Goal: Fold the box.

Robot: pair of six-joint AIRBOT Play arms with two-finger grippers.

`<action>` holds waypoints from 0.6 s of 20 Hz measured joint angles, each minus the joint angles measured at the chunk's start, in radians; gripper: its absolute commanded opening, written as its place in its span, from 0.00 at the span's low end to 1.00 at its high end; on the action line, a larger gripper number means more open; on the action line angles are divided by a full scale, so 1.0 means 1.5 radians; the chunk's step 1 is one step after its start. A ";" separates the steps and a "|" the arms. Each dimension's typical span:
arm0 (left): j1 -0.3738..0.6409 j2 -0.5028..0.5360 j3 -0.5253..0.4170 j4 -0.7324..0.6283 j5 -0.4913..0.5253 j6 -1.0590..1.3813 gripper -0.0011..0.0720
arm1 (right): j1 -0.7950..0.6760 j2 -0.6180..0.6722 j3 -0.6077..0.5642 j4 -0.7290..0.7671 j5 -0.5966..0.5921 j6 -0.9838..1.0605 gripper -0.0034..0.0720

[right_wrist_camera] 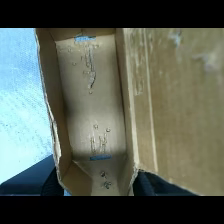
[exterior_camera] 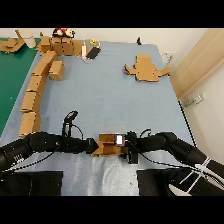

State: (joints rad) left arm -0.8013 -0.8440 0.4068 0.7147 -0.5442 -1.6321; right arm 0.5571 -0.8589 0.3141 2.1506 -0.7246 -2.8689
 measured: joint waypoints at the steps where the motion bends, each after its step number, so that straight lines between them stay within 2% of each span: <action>1: -0.011 -0.003 0.008 0.022 0.003 -0.026 0.73 | 0.000 0.000 0.000 0.000 0.000 0.000 0.59; 12: -0.102 -0.089 0.083 0.147 0.006 -0.167 0.73 | 0.000 0.000 0.000 0.000 0.000 0.000 0.59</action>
State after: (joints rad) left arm -0.9550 -0.9775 0.5312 0.9352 -0.5358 -1.8828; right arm 0.5571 -0.8589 0.3141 2.1506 -0.7246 -2.8689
